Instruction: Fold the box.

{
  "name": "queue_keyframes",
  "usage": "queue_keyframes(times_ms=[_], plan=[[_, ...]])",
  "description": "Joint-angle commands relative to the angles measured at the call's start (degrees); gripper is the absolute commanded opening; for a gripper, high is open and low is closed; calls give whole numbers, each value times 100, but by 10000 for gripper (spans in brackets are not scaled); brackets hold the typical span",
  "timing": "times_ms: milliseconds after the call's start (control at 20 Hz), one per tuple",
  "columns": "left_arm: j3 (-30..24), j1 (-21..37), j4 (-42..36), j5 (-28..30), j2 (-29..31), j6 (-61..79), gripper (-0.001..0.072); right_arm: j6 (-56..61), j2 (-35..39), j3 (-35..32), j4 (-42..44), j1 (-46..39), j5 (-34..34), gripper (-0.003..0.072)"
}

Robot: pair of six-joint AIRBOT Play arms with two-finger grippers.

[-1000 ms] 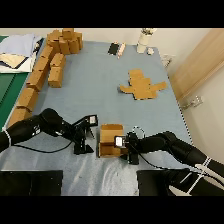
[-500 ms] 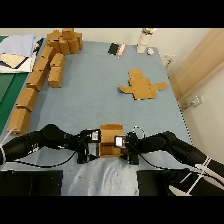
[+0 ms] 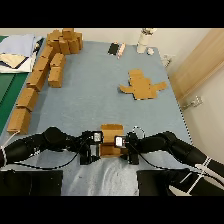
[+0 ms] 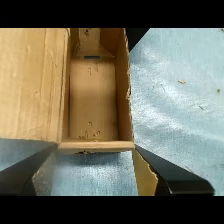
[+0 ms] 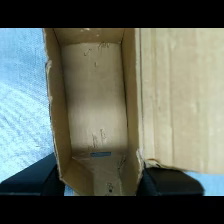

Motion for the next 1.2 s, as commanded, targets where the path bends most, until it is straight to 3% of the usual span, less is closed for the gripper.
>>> queue_keyframes(times_ms=[0, 250, 450, 900, 950, 1000, 1150], plan=[[-2, -20, -28, 20, -98, -2, 702, 0, 0, -2, 2, 0, 0, 508], [17, -149, -20, 98, -341, 0, 701, 0, 0, -2, 2, 0, 0, 508], [42, -376, -179, 498, -341, 0, 701, 0, 0, -2, 2, 0, 0, 508], [199, -551, -184, 564, -538, -181, 698, 0, 0, -2, 2, 0, -2, 508], [271, -551, -177, 560, -610, -284, 604, -2, 0, -2, 2, 0, 0, 508], [319, -549, -173, 551, -662, -343, 458, -2, 0, -2, 2, 0, -2, 508], [332, -549, -155, 546, -673, -372, 452, 0, 0, -2, 2, 0, 0, 508]])
